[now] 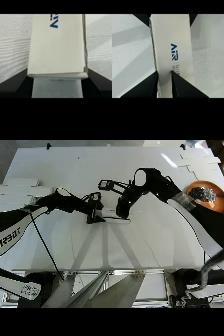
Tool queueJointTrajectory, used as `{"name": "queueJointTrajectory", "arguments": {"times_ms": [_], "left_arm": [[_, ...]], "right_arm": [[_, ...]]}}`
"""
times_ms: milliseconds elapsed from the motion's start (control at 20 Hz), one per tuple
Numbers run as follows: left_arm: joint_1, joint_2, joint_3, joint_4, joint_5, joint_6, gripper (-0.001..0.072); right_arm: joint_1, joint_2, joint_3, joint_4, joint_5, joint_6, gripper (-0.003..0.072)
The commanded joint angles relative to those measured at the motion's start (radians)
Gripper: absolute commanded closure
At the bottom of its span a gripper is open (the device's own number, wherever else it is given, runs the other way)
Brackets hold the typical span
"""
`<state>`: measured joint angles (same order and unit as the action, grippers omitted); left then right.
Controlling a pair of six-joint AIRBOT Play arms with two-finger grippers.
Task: Fold the box and place the chain.
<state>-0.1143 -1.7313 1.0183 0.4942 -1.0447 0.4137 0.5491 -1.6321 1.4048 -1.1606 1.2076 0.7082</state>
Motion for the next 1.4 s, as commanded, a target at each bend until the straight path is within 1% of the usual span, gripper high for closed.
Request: {"name": "queueJointTrajectory", "arguments": {"times_ms": [0, 100, 150, 250, 450, 650, 750, 800, 850, 900, 950, 1050, 1100, 1250, 1350], "left_arm": [[0.000, 0.000, 0.000, 0.003, 0.000, 0.005, 0.0372], [0.000, 0.000, 0.000, 0.003, 0.000, 0.005, 0.0372], [0.000, 0.000, 0.000, 0.003, 0.000, 0.005, 0.0372], [0.000, 0.000, 0.000, 0.003, 0.000, 0.005, 0.0372], [0.000, 0.000, 0.000, 0.003, 0.000, 0.005, 0.0372], [0.000, 0.000, 0.000, 0.003, 0.000, 0.005, 0.0372], [0.000, 0.000, 0.000, 0.004, 0.000, 0.005, 0.0372], [0.000, 0.000, 0.000, 0.003, 0.000, 0.005, 0.0372], [0.000, 0.000, 0.000, 0.003, 0.000, 0.005, 0.0372], [0.000, 0.000, 0.000, 0.003, 0.000, 0.005, 0.0372], [0.000, 0.000, 0.000, 0.004, 0.000, 0.005, 0.0372], [0.000, 0.000, 0.000, 0.003, 0.000, 0.005, 0.0372], [0.000, 0.000, 0.000, 0.003, 0.000, 0.005, 0.0372], [0.000, 0.000, 0.000, 0.003, 0.000, 0.005, 0.0372], [0.000, 0.000, 0.000, 0.003, 0.000, 0.005, 0.0372]], "right_arm": [[0.000, -0.001, -0.030, -0.043, -0.073, 0.051, 0.0505], [0.000, -0.001, -0.044, -0.043, -0.057, 0.051, 0.0497], [0.001, -0.001, -0.044, -0.038, -0.040, 0.051, 0.0471], [0.002, 0.001, -0.044, -0.031, -0.022, 0.052, 0.0351], [0.001, 0.030, -0.044, -0.035, -0.025, 0.051, 0.0348], [-0.006, 0.102, -0.044, -0.039, -0.046, 0.052, 0.0349], [-0.019, 0.138, -0.044, -0.031, -0.045, 0.090, 0.0354], [-0.032, 0.149, -0.044, -0.018, -0.043, 0.129, 0.0406], [-0.052, 0.156, -0.044, 0.012, -0.039, 0.157, 0.0504], [-0.083, 0.158, -0.044, 0.076, -0.034, 0.161, 0.0606], [-0.120, 0.158, -0.044, 0.171, -0.032, 0.159, 0.0647], [-0.189, 0.158, -0.044, 0.378, -0.046, 0.159, 0.0648], [-0.204, 0.154, -0.044, 0.433, -0.055, 0.159, 0.0667], [-0.201, 0.116, -0.049, 0.481, -0.102, 0.232, 0.0669], [-0.173, 0.055, -0.049, 0.521, -0.101, 0.282, 0.0669]]}}
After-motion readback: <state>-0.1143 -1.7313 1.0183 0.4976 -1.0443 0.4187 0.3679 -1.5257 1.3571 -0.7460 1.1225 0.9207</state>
